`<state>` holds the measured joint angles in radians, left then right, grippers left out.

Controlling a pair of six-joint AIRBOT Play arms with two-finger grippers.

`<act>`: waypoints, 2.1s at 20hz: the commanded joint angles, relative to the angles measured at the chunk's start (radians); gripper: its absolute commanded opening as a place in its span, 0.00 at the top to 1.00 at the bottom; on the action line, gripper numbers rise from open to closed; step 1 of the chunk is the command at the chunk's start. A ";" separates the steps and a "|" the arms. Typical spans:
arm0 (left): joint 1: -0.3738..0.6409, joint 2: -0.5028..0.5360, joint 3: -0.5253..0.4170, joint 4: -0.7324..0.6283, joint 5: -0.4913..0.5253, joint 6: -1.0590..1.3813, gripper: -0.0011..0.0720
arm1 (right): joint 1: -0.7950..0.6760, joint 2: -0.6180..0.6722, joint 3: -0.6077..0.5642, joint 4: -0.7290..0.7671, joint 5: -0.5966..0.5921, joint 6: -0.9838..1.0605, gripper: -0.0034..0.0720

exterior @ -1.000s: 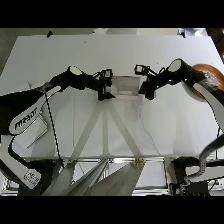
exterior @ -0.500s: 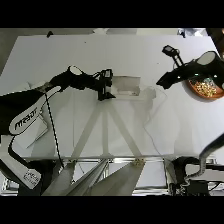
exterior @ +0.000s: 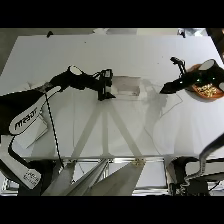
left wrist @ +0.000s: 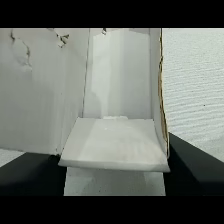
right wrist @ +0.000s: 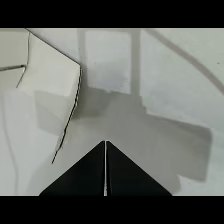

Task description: Fold the box and place the chain.

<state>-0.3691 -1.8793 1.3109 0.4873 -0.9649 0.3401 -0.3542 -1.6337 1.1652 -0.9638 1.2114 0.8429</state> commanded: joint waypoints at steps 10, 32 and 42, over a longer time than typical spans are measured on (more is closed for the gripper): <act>0.000 0.000 0.000 0.000 0.000 0.000 0.41 | 0.150 -0.079 0.000 0.103 -0.059 -0.015 0.95; 0.000 0.000 0.000 0.000 0.000 0.000 0.41 | 0.145 -0.079 0.000 0.367 0.031 -0.119 0.64; 0.000 0.000 0.000 0.000 0.000 0.000 0.41 | 0.134 -0.078 0.000 0.362 0.058 -0.138 0.65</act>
<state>-0.3687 -1.8790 1.3109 0.4889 -0.9661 0.3401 -0.2127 -1.7119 1.1645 -0.5987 1.2633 0.7097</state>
